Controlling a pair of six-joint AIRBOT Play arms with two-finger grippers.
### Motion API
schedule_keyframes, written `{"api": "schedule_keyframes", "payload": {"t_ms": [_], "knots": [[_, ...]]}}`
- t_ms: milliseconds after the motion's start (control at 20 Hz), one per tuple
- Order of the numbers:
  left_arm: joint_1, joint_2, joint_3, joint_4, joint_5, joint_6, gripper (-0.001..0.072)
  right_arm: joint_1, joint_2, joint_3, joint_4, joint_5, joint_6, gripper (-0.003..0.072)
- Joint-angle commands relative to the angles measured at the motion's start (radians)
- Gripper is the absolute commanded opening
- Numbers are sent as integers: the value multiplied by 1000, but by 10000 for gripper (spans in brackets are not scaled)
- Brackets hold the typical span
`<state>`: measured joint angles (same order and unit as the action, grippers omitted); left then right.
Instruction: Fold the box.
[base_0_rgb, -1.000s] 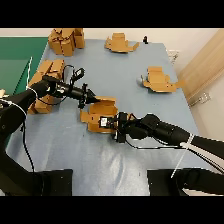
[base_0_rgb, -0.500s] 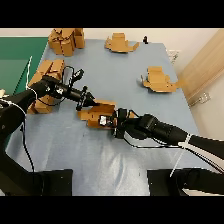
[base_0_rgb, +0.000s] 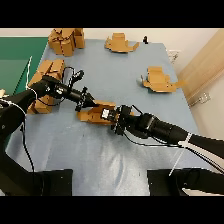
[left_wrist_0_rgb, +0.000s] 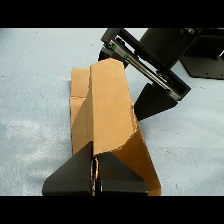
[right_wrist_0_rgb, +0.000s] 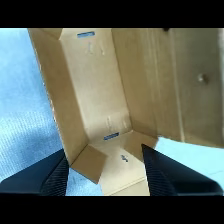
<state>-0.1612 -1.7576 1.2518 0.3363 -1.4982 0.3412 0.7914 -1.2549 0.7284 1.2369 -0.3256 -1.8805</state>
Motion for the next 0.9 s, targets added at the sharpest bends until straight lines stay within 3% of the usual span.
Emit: {"api": "schedule_keyframes", "payload": {"t_ms": [0, 850], "knots": [[1, 0, 0, 2, -2, -2, 17, -1, -1, 2, -30, 14, 23, 687], [1, 0, 0, 2, 6, -2, 17, -19, 0, 16, -130, 14, 25, 670]]}}
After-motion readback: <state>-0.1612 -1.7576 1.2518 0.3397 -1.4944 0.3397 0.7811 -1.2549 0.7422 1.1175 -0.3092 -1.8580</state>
